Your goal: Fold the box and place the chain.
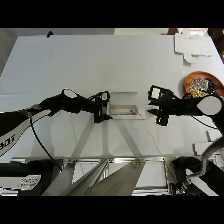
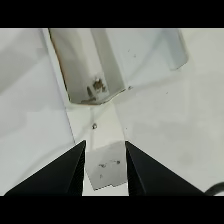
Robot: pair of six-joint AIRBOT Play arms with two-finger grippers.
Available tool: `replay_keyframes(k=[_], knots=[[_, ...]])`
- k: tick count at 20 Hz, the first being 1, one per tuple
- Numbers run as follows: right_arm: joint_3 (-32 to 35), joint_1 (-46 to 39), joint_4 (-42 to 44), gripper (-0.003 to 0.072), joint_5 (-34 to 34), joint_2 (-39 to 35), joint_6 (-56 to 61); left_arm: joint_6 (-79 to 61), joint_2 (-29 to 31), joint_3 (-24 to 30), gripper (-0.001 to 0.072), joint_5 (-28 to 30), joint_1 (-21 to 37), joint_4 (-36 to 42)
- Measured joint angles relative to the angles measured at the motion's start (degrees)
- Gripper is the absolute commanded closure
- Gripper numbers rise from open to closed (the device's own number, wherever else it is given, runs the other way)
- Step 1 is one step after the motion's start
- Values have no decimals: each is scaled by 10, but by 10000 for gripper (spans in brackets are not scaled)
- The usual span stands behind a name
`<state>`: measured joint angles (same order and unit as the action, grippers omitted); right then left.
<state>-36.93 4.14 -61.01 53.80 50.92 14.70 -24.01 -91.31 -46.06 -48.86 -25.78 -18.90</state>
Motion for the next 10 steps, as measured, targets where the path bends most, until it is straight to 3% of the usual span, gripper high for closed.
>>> replay_keyframes(k=[10], knots=[[9,-2,105,411,-91,176,-235,0,0,0,434,0,0,0]])
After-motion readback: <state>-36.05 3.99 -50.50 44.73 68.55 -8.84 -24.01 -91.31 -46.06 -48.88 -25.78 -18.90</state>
